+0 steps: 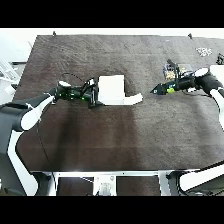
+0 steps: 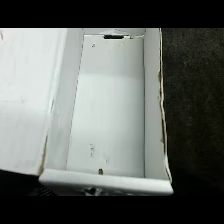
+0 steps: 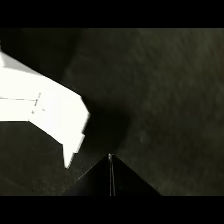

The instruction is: Fold the box and place the chain.

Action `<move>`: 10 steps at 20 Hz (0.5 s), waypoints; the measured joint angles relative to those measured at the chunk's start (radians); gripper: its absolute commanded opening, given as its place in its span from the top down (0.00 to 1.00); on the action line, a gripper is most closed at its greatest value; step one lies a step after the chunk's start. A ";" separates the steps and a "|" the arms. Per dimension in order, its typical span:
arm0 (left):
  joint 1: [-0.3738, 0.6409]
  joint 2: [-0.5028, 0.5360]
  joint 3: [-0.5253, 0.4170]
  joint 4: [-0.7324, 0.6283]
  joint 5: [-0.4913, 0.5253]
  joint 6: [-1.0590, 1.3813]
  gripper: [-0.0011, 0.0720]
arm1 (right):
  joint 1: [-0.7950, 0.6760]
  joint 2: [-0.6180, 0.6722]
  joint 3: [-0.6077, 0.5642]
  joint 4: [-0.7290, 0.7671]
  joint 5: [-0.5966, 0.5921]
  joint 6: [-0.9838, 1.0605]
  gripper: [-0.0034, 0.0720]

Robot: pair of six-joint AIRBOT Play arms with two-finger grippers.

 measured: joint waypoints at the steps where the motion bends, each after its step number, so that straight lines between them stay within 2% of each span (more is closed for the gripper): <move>1: 0.000 0.000 0.000 0.000 0.000 0.000 0.35 | 0.001 -0.014 -0.013 0.000 -0.003 0.020 0.95; 6: 0.000 0.000 0.000 0.000 0.000 0.000 0.35 | 0.083 -0.098 -0.037 0.043 -0.033 0.061 0.95; 10: 0.000 0.000 0.000 0.000 0.000 0.000 0.35 | 0.176 -0.136 -0.008 0.084 -0.041 0.072 0.95</move>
